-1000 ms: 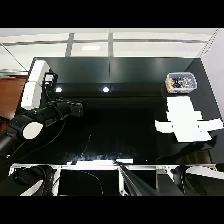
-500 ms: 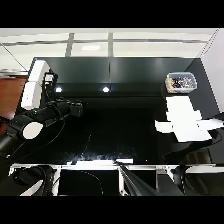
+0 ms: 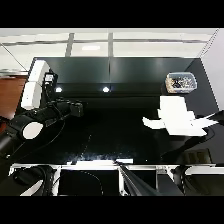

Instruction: Fold the box and place the chain.

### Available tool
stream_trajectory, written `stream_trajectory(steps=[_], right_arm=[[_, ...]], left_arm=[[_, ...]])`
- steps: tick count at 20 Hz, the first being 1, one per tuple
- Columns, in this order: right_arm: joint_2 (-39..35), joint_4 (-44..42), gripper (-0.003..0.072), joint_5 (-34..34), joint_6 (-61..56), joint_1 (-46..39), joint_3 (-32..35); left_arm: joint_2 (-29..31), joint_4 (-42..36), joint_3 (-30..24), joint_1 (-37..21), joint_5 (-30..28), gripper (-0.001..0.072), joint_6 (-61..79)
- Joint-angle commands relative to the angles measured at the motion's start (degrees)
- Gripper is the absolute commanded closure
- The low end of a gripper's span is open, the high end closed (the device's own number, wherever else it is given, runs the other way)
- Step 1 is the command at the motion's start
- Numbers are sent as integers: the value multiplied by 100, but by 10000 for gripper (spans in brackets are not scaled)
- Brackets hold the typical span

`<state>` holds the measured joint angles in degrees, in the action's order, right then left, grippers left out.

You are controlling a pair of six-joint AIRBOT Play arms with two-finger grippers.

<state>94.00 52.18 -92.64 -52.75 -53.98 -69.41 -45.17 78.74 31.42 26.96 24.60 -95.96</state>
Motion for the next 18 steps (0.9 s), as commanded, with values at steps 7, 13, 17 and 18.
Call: stream_trajectory(steps=[7, 13, 17, 18], right_arm=[[-2422, -1574, 673, 2879, -511, 2671, 2533], [-4693, -2382, 673, 4728, 48, 5025, 4360], [-5399, -2747, 673, 5307, 249, 6301, 4690], [-5401, -2736, 673, 5327, 247, 6516, 4690]], left_arm=[[-2, 184, 4, 0, -166, 4, 66], [-85, -466, 2, 55, -107, 4, 61], [-393, -1088, 13, 31, 616, 4, -302], [-573, -1620, 31, -101, 933, 4, -409]])
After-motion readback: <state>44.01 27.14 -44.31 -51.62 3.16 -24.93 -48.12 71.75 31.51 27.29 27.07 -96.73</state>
